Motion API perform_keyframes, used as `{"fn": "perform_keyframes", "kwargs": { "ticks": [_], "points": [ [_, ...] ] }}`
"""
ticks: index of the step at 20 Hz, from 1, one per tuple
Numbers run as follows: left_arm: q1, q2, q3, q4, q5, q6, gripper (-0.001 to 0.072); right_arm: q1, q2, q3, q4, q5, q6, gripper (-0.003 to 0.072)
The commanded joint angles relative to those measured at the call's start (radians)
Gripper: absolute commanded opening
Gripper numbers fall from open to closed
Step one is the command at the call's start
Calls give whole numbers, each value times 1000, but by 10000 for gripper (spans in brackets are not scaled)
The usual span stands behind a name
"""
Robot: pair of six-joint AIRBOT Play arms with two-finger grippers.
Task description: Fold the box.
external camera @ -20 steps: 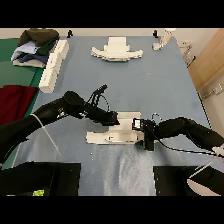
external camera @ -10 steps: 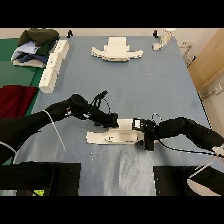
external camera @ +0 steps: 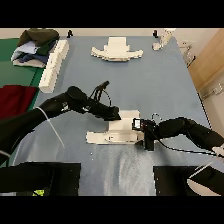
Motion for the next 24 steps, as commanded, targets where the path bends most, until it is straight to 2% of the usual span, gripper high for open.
{"fn": "perform_keyframes", "kwargs": {
  "ticks": [1, 4, 5, 8, 12, 14, 16, 17, 18, 19, 22, 24],
  "points": [
    [8, 145, 36, 103, -55, 33, 12, 0, 0, 1, 0, 0, 0, 513],
    [-47, 288, 30, 303, -198, 14, 12, 0, 0, 1, 0, 0, 0, 513],
    [-81, 327, 20, 365, -215, -15, 12, 0, 0, 1, 0, 0, 0, 513],
    [-221, 410, -22, 496, -187, -48, 12, 0, 0, 1, 0, 0, 0, 513],
    [-410, 421, -56, 590, -131, -56, 12, 0, 0, 1, 0, 0, 0, 513],
    [-450, 421, -61, 670, -132, -53, 12, 0, 0, 1, 0, 0, 0, 513],
    [-422, 421, -87, 696, -137, 43, 15, 0, 0, 1, 0, 0, 0, 513],
    [-391, 421, -101, 695, -139, 108, 84, 0, 0, 1, 0, 0, 0, 513],
    [-348, 421, -113, 695, -142, 166, 501, 0, 0, 1, 0, 0, 0, 513],
    [-303, 421, -122, 694, -138, 203, 695, 0, 0, 1, 0, 0, 0, 513],
    [-163, 420, -153, 678, -139, 338, 695, 0, 0, 1, 0, 0, 0, 513],
    [-103, 407, -181, 640, -132, 480, 695, 0, 0, 1, 0, 0, 0, 513]
  ]
}}
